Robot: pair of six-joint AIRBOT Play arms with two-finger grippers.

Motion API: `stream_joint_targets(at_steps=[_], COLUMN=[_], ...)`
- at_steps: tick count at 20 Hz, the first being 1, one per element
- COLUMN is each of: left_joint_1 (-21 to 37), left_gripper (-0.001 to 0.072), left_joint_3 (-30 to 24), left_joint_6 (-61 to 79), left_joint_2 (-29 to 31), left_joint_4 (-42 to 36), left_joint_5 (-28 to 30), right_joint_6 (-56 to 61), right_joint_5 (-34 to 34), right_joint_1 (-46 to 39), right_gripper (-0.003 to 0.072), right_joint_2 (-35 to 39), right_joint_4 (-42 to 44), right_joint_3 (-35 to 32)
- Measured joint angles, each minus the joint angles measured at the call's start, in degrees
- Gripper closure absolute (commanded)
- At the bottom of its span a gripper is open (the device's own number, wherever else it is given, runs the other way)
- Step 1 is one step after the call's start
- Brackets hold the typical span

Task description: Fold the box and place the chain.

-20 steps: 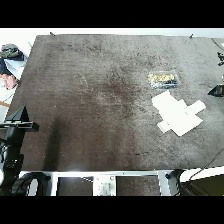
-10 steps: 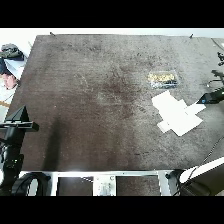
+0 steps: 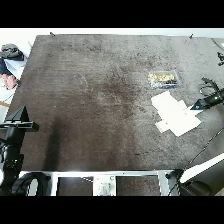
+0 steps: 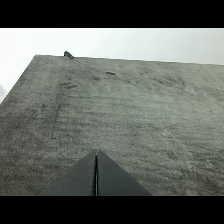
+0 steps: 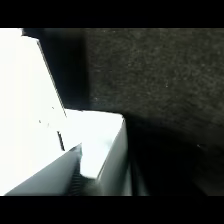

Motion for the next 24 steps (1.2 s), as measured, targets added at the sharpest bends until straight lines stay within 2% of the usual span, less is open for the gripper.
stream_joint_targets(at_steps=[1,2,3,8,11,13,17,21,24], left_joint_1=[0.0,0.0,0.0,0.0,0.0,0.0,0.0,0.0,0.0], left_gripper=[0.0696,0.0696,0.0696,0.0696,0.0696,0.0696,0.0697,0.0696,0.0696], left_joint_3=[0.0,0.0,0.0,0.0,0.0,0.0,0.0,0.0,0.0], left_joint_6=[0.0,0.0,0.0,0.0,0.0,0.0,0.0,0.0,0.0], left_joint_2=[0.0,0.0,0.0,0.0,0.0,0.0,0.0,0.0,0.0], left_joint_4=[0.0,0.0,0.0,0.0,0.0,0.0,0.0,0.0,0.0], left_joint_5=[0.0,0.0,0.0,0.0,0.0,0.0,0.0,0.0,0.0], right_joint_6=[-1.0,-1.9,-2.6,-4.0,-3.1,-2.7,-3.3,-5.6,-6.3], right_joint_5=[1.1,2.3,3.2,6.7,7.2,7.3,6.7,-1.8,-10.3], right_joint_1=[0.1,0.1,0.1,-0.8,-1.7,-2.0,-1.0,4.8,12.7], right_gripper=[0.0487,0.0594,0.0656,0.0674,0.0674,0.0674,0.0675,0.0675,0.0675], right_joint_2=[-0.4,-0.8,-1.1,-0.4,3.0,6.0,13.1,21.3,25.4], right_joint_4=[0.6,1.2,1.3,7.7,14.3,18.0,29.3,39.3,46.4], right_joint_3=[0.0,0.0,-0.1,-0.9,-5.8,-11.6,-28.5,-46.7,-54.8])
